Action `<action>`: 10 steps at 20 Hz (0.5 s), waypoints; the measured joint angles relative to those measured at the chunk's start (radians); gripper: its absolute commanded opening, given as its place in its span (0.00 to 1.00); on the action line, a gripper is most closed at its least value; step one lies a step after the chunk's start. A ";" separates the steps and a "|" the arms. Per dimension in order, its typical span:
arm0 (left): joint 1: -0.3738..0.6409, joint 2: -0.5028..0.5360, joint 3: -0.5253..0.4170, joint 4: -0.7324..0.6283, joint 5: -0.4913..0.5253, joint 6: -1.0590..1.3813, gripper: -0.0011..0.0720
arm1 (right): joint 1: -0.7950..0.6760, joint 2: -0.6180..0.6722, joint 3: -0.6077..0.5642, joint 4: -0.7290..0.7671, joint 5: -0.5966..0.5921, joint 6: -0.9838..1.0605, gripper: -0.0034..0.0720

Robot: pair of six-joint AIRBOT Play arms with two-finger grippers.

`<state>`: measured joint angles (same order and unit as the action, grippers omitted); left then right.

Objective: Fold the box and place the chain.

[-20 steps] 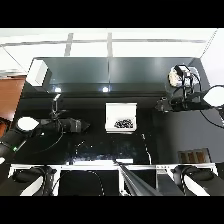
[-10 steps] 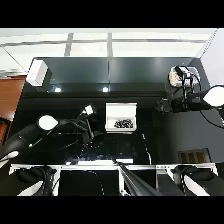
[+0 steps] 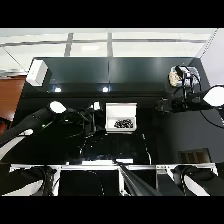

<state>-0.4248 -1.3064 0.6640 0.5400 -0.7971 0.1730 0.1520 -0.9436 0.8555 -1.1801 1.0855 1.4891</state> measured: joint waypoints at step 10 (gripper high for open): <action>0.003 -0.045 0.011 -0.026 -0.022 0.106 0.99 | 0.000 -0.001 0.000 0.001 -0.008 -0.001 0.50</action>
<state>-0.4213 -1.3514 0.6754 0.5140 -0.8188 0.2790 0.1524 -0.9443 0.8555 -1.1793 1.0771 1.4883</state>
